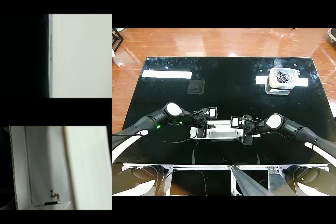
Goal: Fold the box and place the chain.
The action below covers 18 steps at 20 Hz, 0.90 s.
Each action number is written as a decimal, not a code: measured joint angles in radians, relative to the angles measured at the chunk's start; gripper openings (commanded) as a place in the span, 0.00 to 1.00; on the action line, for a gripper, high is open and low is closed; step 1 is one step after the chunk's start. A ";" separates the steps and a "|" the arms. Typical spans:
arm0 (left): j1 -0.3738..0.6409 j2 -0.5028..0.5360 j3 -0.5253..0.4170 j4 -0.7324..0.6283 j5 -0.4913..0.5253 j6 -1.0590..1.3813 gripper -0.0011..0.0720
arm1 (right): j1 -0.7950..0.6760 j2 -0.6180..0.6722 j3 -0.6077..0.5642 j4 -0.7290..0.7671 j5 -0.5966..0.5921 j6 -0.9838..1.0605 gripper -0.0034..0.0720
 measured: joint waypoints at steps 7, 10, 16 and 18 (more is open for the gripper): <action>0.000 0.000 0.000 0.003 0.000 -0.002 0.04 | 0.003 -0.003 0.000 0.006 -0.016 -0.009 0.98; 0.000 0.000 0.000 0.003 0.000 -0.002 0.04 | 0.005 -0.012 0.000 0.010 -0.022 -0.009 0.98; 0.000 0.000 0.000 0.003 -0.002 -0.002 0.04 | 0.005 -0.019 0.000 0.003 -0.029 -0.009 0.98; 0.000 0.000 0.000 0.003 -0.002 -0.002 0.04 | 0.005 -0.020 0.000 -0.001 -0.029 -0.009 0.98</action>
